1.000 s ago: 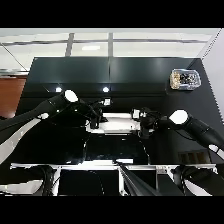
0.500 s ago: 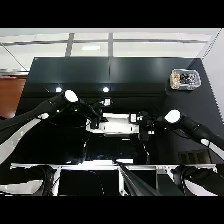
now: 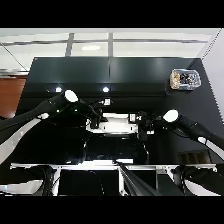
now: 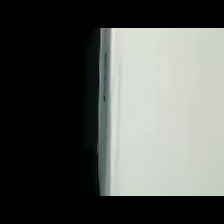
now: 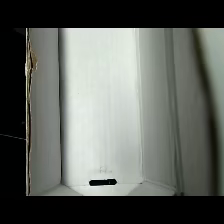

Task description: Fold the box and place the chain.

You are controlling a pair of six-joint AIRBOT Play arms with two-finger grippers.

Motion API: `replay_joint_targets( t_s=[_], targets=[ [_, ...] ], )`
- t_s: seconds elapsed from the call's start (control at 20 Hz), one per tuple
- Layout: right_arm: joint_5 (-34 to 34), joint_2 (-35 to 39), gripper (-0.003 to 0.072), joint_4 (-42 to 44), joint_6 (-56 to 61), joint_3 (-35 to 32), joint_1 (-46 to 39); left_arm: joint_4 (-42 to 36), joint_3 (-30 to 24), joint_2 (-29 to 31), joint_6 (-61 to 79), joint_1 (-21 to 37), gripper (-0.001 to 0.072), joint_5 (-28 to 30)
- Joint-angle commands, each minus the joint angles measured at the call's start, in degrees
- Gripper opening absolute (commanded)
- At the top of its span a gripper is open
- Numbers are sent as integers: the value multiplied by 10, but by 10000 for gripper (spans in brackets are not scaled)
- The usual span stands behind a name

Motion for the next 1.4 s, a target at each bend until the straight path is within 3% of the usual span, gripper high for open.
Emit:
replay_joint_targets(
  t_s=[0.0,0.7,1.35],
  targets=[
    [-1,-7,710,1,-3,0,0,0,0,0,0,0,25,0],
    [27,-13,710,-11,-2,0,-23,1,0,0,0,0,25,0],
    [3,-14,710,-6,3,0,-22,1,0,0,0,0,25,0]
  ],
)
